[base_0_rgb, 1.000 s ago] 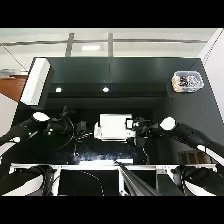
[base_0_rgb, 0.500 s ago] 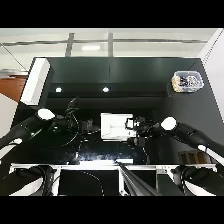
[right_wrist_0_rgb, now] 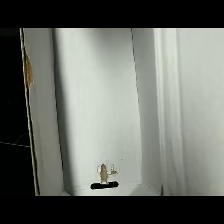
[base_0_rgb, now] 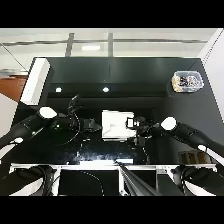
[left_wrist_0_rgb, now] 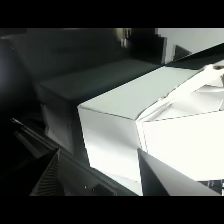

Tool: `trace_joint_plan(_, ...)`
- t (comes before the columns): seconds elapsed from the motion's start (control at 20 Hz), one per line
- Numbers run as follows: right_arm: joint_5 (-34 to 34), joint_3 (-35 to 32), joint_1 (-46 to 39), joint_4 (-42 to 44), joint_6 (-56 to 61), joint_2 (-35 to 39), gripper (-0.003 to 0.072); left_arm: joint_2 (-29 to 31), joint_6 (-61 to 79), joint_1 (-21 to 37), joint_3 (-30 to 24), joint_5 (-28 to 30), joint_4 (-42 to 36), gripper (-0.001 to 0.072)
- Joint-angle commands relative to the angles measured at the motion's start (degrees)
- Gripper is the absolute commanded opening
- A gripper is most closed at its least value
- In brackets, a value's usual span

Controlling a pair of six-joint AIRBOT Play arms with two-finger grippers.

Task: Fold the box and place the chain.

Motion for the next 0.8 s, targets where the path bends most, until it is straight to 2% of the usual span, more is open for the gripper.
trace_joint_plan(0.0,0.1,0.0,0.0,0.0,-0.1,0.0,0.0437,0.0,-2.7,2.2,0.2,-2.9,4.7,0.0580)
trace_joint_plan(0.2,0.1,0.0,0.0,0.0,-0.1,0.0,0.0437,0.0,-2.7,4.5,0.3,-5.0,4.7,0.0580)
trace_joint_plan(0.75,0.1,0.0,0.0,0.0,-0.1,0.0,0.0437,0.0,-2.6,4.8,3.5,-8.5,3.2,0.0580)
